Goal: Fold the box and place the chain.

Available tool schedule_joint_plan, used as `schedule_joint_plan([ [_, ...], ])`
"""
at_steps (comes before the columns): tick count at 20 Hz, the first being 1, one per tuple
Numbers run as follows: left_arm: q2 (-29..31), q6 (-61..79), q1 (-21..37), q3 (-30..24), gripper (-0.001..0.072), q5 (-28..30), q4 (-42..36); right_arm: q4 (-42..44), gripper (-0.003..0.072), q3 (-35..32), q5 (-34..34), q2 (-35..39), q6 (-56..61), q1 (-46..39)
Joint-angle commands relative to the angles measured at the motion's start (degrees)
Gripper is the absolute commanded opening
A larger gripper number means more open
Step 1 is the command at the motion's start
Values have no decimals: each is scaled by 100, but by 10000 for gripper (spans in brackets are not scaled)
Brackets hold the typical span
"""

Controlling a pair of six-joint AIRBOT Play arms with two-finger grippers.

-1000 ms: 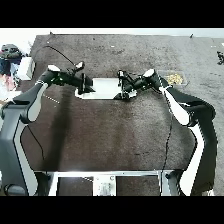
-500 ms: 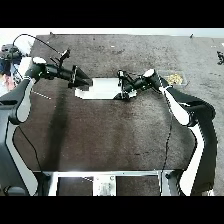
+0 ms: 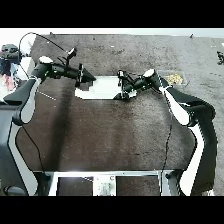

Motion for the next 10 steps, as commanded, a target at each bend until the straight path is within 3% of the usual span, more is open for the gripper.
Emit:
schedule_joint_plan([
  [1,-20,-15,-142,0,13,905,28,0,465,0,2,-2,0,-4],
  [5,-39,-35,-203,-68,13,1515,155,0,465,0,0,-2,0,-4],
  [10,-55,-162,-203,-365,13,1674,256,0,465,0,2,-2,0,-4],
])
